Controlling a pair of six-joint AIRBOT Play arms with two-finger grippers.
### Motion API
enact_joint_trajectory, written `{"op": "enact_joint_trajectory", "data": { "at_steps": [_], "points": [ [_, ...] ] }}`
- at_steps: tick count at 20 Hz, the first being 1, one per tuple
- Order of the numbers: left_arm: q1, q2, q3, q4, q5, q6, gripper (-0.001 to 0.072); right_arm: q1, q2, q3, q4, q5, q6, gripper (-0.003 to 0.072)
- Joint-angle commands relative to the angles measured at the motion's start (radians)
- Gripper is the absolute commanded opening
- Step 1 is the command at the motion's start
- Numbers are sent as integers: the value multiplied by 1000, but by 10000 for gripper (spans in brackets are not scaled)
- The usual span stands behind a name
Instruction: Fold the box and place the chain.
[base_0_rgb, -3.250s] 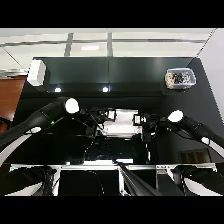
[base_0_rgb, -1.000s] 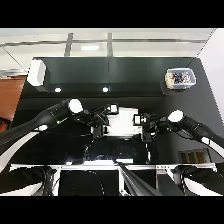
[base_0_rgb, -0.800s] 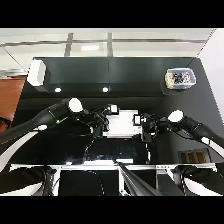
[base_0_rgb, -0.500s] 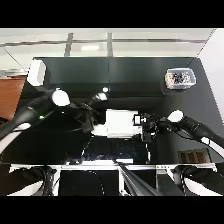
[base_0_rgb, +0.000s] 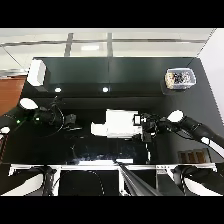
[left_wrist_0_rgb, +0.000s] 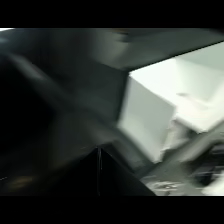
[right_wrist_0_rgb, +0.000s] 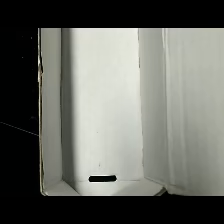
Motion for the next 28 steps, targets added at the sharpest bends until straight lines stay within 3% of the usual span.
{"op": "enact_joint_trajectory", "data": {
  "at_steps": [1, 5, 8, 15, 18, 19, 20, 28],
  "points": [
    [6, -66, -61, -136, 37, 43, 25, 1, 0, 0, 0, 0, 0, 95],
    [-161, -91, -60, -135, 216, -11, 26, 1, 0, 0, 0, 0, 0, 95],
    [-251, -97, -48, -134, 280, -29, 26, 1, 0, 0, 0, 0, 0, 95],
    [-256, -127, 16, -135, 132, 105, 53, 1, 0, 0, 0, 0, 0, 95],
    [-223, -127, 48, -134, 67, 109, 353, 1, 0, 0, 0, 0, 0, 95],
    [-217, -127, 53, -134, 58, 109, 577, 1, 0, 0, 0, 0, 0, 95],
    [-212, -127, 57, -135, 57, 109, 717, 1, 0, 0, 0, 0, 0, 95],
    [-224, -127, 76, -245, 29, 137, 715, 1, 0, 0, 0, 0, 0, 95]
  ]
}}
